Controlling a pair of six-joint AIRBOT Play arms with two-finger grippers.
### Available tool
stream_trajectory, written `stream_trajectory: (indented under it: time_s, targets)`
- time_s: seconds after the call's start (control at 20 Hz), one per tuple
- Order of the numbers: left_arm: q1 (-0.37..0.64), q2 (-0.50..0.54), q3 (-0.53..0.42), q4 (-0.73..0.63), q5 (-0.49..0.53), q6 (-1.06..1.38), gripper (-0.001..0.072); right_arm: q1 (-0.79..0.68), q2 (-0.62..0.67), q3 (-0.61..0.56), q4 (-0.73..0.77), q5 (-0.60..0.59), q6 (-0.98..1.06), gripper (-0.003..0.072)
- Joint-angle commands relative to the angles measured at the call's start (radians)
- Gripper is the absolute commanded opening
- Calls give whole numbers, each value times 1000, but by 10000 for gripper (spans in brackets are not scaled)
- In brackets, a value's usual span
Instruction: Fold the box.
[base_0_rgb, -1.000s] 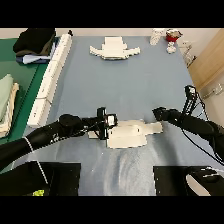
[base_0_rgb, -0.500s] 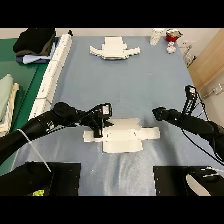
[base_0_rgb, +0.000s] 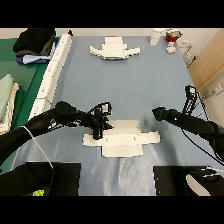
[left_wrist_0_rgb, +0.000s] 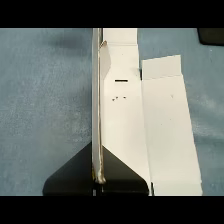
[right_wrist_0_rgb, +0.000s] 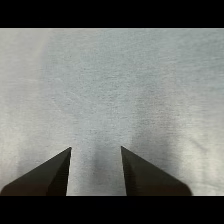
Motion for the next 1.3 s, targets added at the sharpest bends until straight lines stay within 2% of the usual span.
stream_trajectory:
  time_s: [0.0,0.55,0.65,0.85,0.95,1.0,1.05,1.15,1.25]
  targets:
    - [2,-21,1,-27,-24,9,14,1,0,0,2,0,0,485]
    - [2,-52,-1,-23,-99,-10,15,1,0,0,13,-40,0,477]
    - [2,-52,-1,-23,-123,-10,15,1,0,0,31,-71,0,399]
    - [2,-51,-1,-24,-143,-10,15,1,2,1,96,-168,0,382]
    - [2,-52,-1,-24,-142,-10,15,1,2,6,100,-249,0,120]
    - [2,-51,-1,-24,-142,-9,15,1,2,8,108,-289,1,118]
    - [2,-52,-1,-24,-142,-10,15,1,2,12,118,-333,9,62]
    - [2,-52,-1,-24,-142,-10,15,2,10,22,125,-411,55,7]
    - [2,-52,-1,-24,-141,-10,15,2,40,27,121,-488,121,7]
